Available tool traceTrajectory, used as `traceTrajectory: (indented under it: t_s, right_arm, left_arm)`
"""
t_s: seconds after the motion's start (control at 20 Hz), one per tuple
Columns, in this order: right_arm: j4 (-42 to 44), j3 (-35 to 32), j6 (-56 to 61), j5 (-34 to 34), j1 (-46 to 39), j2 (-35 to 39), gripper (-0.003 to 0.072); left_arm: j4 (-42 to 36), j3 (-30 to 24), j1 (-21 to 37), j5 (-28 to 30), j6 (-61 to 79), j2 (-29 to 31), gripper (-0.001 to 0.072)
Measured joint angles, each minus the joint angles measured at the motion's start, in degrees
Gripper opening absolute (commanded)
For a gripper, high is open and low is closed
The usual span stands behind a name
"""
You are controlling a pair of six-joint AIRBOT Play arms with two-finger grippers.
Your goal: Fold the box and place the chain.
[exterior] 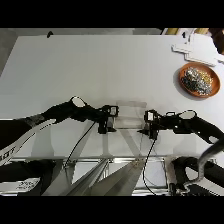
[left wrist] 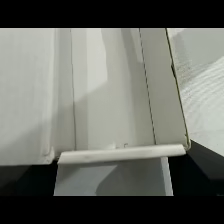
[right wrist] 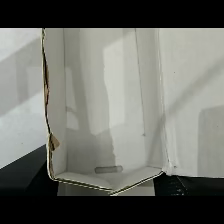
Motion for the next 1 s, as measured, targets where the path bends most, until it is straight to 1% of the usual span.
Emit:
traceTrajectory:
  t_s: [0.3, 0.35, 0.4, 0.45, 0.5, 0.55, 0.6, 1.0]
  right_arm:
    - [-0.02, 0.00, 0.00, 0.00, 0.00, 0.00, 0.0411]
    - [0.00, 0.00, 0.00, 0.00, 0.00, 0.00, 0.0411]
    - [-0.02, 0.00, -0.02, 0.00, 0.00, 0.00, 0.0411]
    - [-0.07, 0.00, -0.07, 0.07, 0.00, 0.00, 0.0411]
    - [0.00, 0.00, 0.02, 0.04, 0.02, 0.00, 0.0411]
    - [0.00, 0.00, 0.02, 0.04, 0.02, -0.02, 0.0411]
    - [0.00, 0.00, 0.04, 0.13, 0.02, -0.02, 0.0411]
    - [-0.02, -0.04, 0.02, 0.26, 0.07, -0.02, 0.0411]
  left_arm:
    - [0.57, 0.39, -0.02, -0.46, -0.92, -0.57, 0.0695]
    - [0.66, 0.31, 0.11, -0.59, -1.01, -0.57, 0.0684]
    - [0.70, 0.17, 0.24, -0.72, -1.03, -0.50, 0.0542]
    - [0.70, -0.02, 0.35, -0.79, -1.01, -0.39, 0.0361]
    - [0.66, -0.22, 0.44, -0.85, -1.01, -0.22, 0.0247]
    - [0.61, -0.46, 0.50, -0.83, -0.79, -0.09, 0.0195]
    - [0.61, -0.66, 0.52, -0.85, -0.57, 0.02, 0.0207]
    - [1.09, -1.05, 0.52, -1.29, 0.26, 0.31, 0.0206]
